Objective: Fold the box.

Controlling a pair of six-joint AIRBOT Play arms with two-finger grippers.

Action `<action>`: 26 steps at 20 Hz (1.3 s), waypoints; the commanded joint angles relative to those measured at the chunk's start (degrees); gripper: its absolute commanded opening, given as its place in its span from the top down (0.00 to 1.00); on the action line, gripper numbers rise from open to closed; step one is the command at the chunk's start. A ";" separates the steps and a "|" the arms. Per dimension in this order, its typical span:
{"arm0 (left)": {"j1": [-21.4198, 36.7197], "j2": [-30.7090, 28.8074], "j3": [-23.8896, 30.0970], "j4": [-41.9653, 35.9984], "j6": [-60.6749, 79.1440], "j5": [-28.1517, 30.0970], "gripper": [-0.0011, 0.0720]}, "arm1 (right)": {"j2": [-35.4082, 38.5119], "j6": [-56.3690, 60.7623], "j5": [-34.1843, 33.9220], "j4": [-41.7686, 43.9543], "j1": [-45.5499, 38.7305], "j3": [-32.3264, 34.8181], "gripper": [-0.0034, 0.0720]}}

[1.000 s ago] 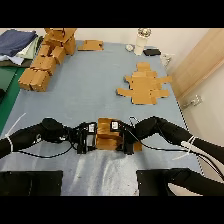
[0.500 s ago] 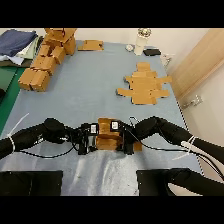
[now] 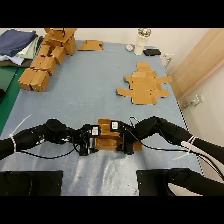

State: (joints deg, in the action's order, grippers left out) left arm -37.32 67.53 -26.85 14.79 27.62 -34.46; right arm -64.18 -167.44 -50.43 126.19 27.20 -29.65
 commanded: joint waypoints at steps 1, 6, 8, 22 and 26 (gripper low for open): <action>-0.22 0.04 -0.11 0.68 0.00 -0.20 0.04 | -0.02 0.04 0.00 0.02 0.04 -0.02 0.33; -0.22 0.02 -0.26 3.17 -3.56 -1.16 0.04 | -0.02 0.04 0.00 0.02 0.04 -0.02 0.33; -0.20 -0.02 -0.35 4.15 -5.38 -2.82 0.04 | -0.02 0.04 0.00 0.02 0.04 -0.02 0.33; -0.22 0.35 -0.70 5.01 -8.33 1.44 0.04 | -0.02 0.04 0.00 0.02 0.04 -0.02 0.33; -0.22 1.20 -1.73 8.70 -14.71 0.61 0.04 | -0.02 0.04 0.00 0.02 0.04 -0.02 0.33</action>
